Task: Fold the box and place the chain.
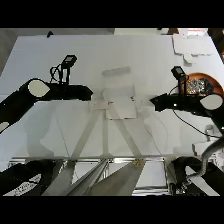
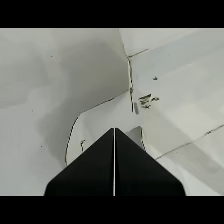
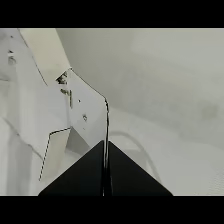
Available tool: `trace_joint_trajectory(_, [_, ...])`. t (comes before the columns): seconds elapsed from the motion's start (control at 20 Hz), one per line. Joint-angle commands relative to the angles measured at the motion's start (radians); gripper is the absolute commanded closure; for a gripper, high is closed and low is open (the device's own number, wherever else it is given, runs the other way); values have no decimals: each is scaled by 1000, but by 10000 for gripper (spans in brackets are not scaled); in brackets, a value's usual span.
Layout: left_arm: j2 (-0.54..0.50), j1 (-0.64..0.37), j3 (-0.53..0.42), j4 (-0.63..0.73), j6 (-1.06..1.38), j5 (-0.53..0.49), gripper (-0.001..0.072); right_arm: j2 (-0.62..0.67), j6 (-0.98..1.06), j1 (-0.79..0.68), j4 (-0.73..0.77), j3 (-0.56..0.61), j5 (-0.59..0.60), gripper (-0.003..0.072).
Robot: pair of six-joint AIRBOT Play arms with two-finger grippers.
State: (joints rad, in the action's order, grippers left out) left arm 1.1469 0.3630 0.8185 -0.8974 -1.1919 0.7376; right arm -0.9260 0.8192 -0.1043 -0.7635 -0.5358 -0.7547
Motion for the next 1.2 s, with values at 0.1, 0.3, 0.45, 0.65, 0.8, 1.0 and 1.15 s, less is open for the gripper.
trace_joint_trajectory(0.1, [1, 0, 0, 0, 0, 0, 698, -2, -27, 37, 116, 201, 231, 672])
trace_joint_trajectory(0.3, [1, 0, 0, 0, 0, 0, 698, -2, -69, 37, 119, 227, 233, 672])
trace_joint_trajectory(0.45, [1, 0, 0, 0, 2, 0, 699, -2, -68, 37, 117, 227, 244, 672])
trace_joint_trajectory(0.65, [1, 0, 0, 0, 2, 0, 699, -2, -68, 37, 116, 227, 246, 670])
trace_joint_trajectory(0.8, [1, 0, 0, 0, 2, 0, 699, -2, -68, 37, 116, 227, 247, 670])
trace_joint_trajectory(1.0, [1, 0, 0, 16, 0, -2, 699, -2, -68, 37, 116, 227, 247, 670])
trace_joint_trajectory(1.15, [1, 0, 0, 23, 0, 0, 699, -2, -68, 37, 116, 227, 247, 670])
